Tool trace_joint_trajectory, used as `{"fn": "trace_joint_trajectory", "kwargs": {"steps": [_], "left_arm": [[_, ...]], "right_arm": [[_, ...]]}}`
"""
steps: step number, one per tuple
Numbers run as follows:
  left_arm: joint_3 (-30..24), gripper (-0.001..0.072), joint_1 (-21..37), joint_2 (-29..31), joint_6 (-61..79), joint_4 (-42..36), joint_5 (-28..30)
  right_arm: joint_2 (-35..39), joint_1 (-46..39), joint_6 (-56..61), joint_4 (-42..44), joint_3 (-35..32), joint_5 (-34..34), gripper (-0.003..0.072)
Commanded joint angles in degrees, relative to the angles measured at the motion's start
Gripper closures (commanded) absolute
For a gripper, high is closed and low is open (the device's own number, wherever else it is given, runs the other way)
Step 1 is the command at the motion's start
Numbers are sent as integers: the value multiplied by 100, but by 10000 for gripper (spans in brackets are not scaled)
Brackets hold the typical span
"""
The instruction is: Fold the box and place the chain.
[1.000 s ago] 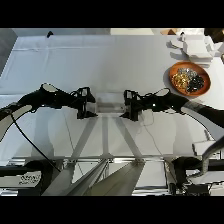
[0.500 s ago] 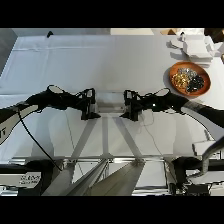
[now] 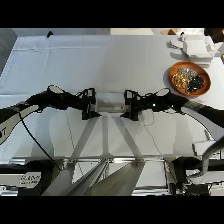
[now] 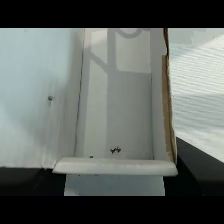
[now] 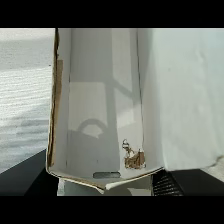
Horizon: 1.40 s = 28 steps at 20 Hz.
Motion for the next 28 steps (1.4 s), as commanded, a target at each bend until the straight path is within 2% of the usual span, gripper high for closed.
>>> {"fn": "trace_joint_trajectory", "kwargs": {"steps": [1, 20, 22, 23, 25, 28], "left_arm": [[2, 434, -2, -2, -7, -7, 22], [2, 434, -2, -2, -7, -7, 22], [2, 434, -2, -2, -7, -7, 20], [2, 434, -2, -4, -7, -7, 22], [2, 434, -2, -4, -7, -7, 20], [2, 434, -2, -4, -7, -7, 22]], "right_arm": [[2, 2, 0, 2, 4, 9, 169], [2, 2, 22, 2, 4, 17, 165], [4, 2, 20, 2, 4, 20, 80], [20, 0, 22, -11, 4, 4, -8], [107, -4, 20, -203, 4, 7, -10], [326, -4, 164, -1034, 4, 2, -9]]}}
